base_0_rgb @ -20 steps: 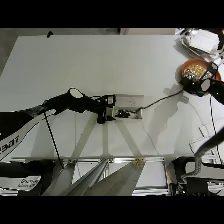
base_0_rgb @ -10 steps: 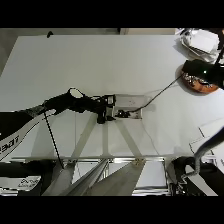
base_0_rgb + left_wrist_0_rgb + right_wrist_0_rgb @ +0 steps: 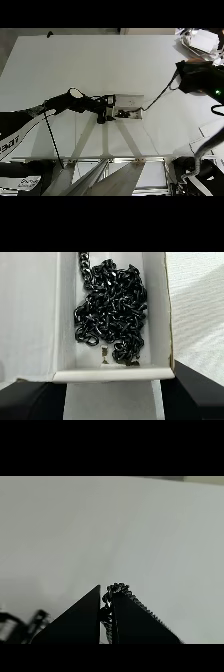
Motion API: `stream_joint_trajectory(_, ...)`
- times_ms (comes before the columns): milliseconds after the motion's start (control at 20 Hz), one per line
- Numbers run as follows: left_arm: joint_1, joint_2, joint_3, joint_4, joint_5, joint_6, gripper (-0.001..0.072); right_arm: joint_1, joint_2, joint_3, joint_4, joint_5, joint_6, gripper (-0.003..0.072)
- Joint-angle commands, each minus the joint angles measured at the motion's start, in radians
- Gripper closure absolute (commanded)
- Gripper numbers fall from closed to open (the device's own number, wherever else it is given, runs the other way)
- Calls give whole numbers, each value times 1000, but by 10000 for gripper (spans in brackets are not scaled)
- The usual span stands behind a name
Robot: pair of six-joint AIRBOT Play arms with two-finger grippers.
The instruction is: Fold the box and place the chain.
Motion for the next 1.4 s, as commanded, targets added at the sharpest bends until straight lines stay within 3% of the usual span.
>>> stream_joint_trajectory(0, 0, 0, 0, 0, 0, 0, 438, 143, 16, 25, 14, -72, 0, 676)
stream_joint_trajectory(350, 0, 0, 0, 0, 0, 0, 438, 261, -77, 29, 65, -70, 6, 676)
stream_joint_trajectory(850, 0, 0, 0, 0, 0, 0, 438, 272, -490, 29, 50, 151, -29, 675)
stream_joint_trajectory(1150, 0, 0, 0, 0, 0, 0, 438, 272, -686, 28, 51, 187, -18, 674)
stream_joint_trajectory(1200, 0, 0, 0, 0, 0, 0, 438, 272, -703, 28, 51, 201, -18, 659)
stream_joint_trajectory(1300, 0, 0, 0, 0, 0, 0, 438, 272, -717, 28, 50, 208, -18, 505)
stream_joint_trajectory(1350, 0, 0, 0, 0, 0, 0, 438, 272, -716, 29, 50, 200, -18, 477)
